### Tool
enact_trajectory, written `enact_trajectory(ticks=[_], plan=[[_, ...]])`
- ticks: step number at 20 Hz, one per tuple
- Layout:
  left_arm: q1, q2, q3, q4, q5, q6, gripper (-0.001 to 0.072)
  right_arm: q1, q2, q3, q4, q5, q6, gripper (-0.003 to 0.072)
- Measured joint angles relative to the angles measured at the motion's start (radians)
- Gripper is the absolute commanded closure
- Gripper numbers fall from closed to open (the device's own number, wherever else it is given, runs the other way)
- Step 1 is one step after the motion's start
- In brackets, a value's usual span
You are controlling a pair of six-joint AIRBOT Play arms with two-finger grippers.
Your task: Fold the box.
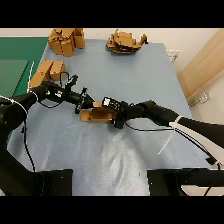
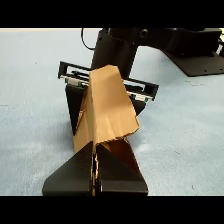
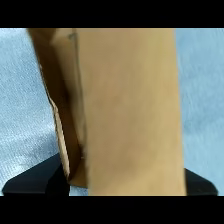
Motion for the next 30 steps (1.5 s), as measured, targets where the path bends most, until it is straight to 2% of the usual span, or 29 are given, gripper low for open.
enact_trajectory(ticks=[7,11,20,30], plan=[[0.000,0.000,0.000,0.000,0.000,-0.006,0.0692,-0.081,-0.026,0.053,0.169,-0.164,-0.201,0.0096],[0.000,0.000,0.000,0.001,0.000,-0.008,0.0692,-0.100,-0.034,0.058,0.214,-0.206,-0.260,0.0096],[0.000,0.000,0.000,0.000,0.000,-0.009,0.0692,-0.105,-0.056,0.059,0.254,-0.225,-0.278,0.0097],[0.000,0.000,0.000,0.000,0.003,-0.008,0.0692,-0.064,-0.063,0.059,0.231,-0.179,-0.237,0.0097]])
